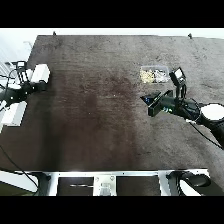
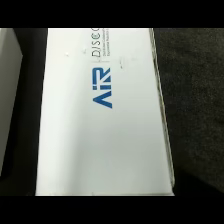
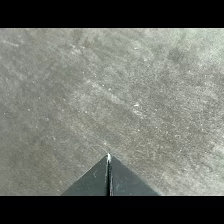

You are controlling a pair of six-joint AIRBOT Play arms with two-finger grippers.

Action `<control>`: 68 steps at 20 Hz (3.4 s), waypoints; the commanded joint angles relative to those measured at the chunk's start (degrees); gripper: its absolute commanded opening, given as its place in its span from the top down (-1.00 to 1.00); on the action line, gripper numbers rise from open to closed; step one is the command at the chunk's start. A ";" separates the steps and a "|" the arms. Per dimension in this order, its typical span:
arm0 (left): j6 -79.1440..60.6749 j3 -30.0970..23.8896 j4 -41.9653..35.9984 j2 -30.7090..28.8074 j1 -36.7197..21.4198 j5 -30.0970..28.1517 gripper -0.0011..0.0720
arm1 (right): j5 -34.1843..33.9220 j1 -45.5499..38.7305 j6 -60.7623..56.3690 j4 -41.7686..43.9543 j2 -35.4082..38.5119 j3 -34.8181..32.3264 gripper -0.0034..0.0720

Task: Fold the box and place the chain.

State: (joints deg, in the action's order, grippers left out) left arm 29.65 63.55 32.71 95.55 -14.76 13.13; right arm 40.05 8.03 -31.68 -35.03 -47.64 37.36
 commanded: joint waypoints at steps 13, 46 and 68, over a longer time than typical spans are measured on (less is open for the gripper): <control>1.42 -0.07 1.46 -3.96 0.02 0.07 -1.00 | 0.00 -0.02 -1.33 1.40 0.07 0.04 -0.45; -6.93 -48.74 -0.35 -95.17 0.20 26.56 0.94 | -13.70 -23.37 -13.75 -6.60 55.87 -25.64 0.89; -5.92 -48.72 -0.13 -95.17 0.20 28.20 0.92 | -14.75 -18.86 -16.13 -6.38 57.53 -33.68 0.88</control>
State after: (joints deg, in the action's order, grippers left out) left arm 23.70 14.83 32.56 0.43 -14.52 41.34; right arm 25.26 -10.87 -47.81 -41.43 9.85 3.70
